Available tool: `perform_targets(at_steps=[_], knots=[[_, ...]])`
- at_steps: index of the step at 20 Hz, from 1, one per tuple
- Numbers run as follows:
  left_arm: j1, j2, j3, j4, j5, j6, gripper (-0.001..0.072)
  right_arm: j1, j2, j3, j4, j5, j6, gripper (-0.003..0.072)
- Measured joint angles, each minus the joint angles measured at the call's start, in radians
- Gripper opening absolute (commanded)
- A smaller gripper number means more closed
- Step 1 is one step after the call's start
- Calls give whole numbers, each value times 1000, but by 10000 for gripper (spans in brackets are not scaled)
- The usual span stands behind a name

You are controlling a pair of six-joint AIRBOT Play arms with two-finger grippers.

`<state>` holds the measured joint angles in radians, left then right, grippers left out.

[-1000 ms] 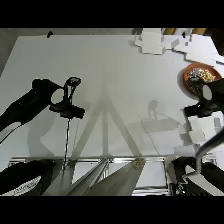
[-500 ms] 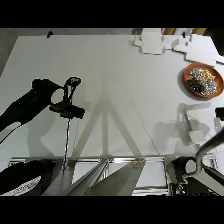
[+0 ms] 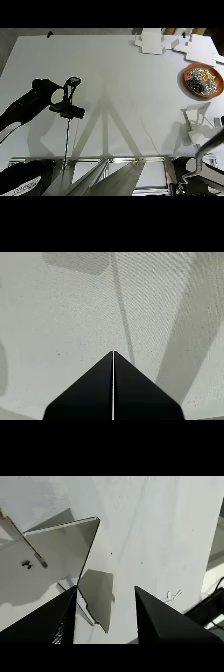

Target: Fold the box and place the chain.

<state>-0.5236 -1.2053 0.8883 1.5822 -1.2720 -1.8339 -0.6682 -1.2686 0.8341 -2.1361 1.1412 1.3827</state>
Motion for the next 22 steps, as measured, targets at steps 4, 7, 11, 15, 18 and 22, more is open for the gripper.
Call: perform_targets(at_steps=[4,7,11,15,18,22], knots=[[0,0,0,0,0,0,10,-27,-19,0,30,-63,34,12],[0,0,0,0,0,0,10,-28,-19,0,93,-61,23,12],[0,0,0,0,0,0,10,39,73,0,232,8,-53,12],[0,0,0,0,0,0,10,144,269,-34,441,52,-111,12],[0,0,0,0,0,0,10,243,453,-132,644,66,-151,12],[0,0,0,0,0,0,10,376,694,-303,822,70,-159,12]])
